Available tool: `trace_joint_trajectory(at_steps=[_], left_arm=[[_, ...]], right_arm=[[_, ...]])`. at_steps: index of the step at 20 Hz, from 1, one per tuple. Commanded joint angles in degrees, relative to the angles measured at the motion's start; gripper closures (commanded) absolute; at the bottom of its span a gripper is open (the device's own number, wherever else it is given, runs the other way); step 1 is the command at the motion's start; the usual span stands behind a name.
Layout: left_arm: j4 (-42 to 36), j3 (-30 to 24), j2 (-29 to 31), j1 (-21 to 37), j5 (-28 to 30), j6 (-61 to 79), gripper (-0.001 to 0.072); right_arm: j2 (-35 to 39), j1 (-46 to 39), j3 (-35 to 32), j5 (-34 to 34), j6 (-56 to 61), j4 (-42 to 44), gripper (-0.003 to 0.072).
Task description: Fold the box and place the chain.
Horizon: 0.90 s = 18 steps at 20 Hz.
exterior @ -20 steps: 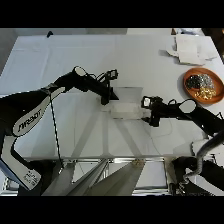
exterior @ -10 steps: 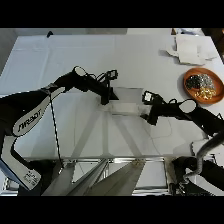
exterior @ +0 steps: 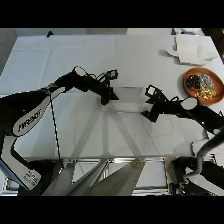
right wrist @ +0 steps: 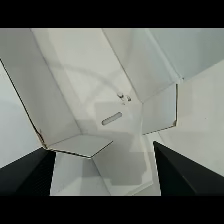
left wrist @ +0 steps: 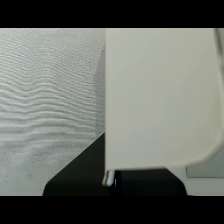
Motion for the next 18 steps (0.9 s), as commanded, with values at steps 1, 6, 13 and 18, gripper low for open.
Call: trace_joint_trajectory(at_steps=[1, 6, 13, 18], left_arm=[[0.1, 0.0, 0.0, 0.0, 0.0, 0.1, 0.0702], [0.1, 0.0, 0.0, 0.0, 0.0, 0.1, 0.0702], [0.1, 0.0, 0.0, 0.0, 0.0, 0.1, 0.0702], [0.1, 0.0, 0.0, 0.0, 0.0, 0.1, 0.0702]], right_arm=[[-4.2, -0.6, 3.6, 4.0, 0.4, 0.0, 0.0018], [-10.8, -0.6, 11.4, 5.9, 6.8, -6.5, 0.0018], [-13.4, -0.6, 16.3, 9.9, 9.4, -11.0, 0.0018], [-13.4, -0.6, 16.8, 10.2, 15.8, -17.0, 0.0018]])
